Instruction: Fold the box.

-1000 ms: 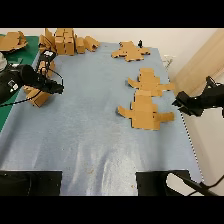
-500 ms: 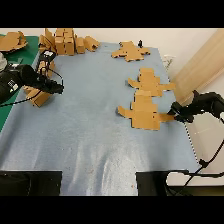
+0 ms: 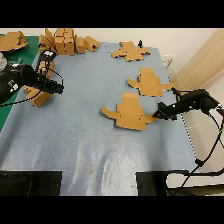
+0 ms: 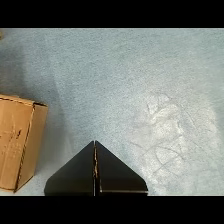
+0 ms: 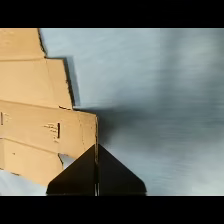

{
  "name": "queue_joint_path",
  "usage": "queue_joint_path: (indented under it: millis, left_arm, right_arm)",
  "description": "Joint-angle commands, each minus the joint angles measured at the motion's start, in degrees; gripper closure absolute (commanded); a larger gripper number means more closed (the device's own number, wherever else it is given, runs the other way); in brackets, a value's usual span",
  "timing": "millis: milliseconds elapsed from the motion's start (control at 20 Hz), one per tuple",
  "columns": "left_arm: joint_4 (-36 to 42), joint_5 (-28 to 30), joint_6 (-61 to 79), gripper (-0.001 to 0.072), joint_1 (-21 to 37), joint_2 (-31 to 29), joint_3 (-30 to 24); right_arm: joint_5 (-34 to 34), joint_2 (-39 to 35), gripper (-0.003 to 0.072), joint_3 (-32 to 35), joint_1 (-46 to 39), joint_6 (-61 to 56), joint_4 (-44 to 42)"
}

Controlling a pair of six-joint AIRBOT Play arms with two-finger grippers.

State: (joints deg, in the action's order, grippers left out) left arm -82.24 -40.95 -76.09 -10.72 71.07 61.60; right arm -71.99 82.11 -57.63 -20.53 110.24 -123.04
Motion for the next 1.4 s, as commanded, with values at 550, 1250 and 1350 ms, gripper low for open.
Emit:
queue_joint_path:
  millis: [550, 1250, 1350]
  left_arm:
    - [-0.02, 0.02, 0.02, 0.0696, 0.0, -0.04, 0.0]
    - [0.02, 0.07, 0.02, 0.0696, 0.0, -0.04, 0.0]
    - [0.96, 1.46, 0.02, 0.0696, -0.02, -0.04, 0.0]
  right_arm:
    - [9.14, 0.09, 0.0457, 4.15, 22.8, 0.09, -3.63]
    - [6.97, 0.07, 0.0682, 4.15, 25.33, -0.28, -4.57]
    - [6.97, 0.07, 0.0682, 4.15, 25.31, -0.28, -4.57]
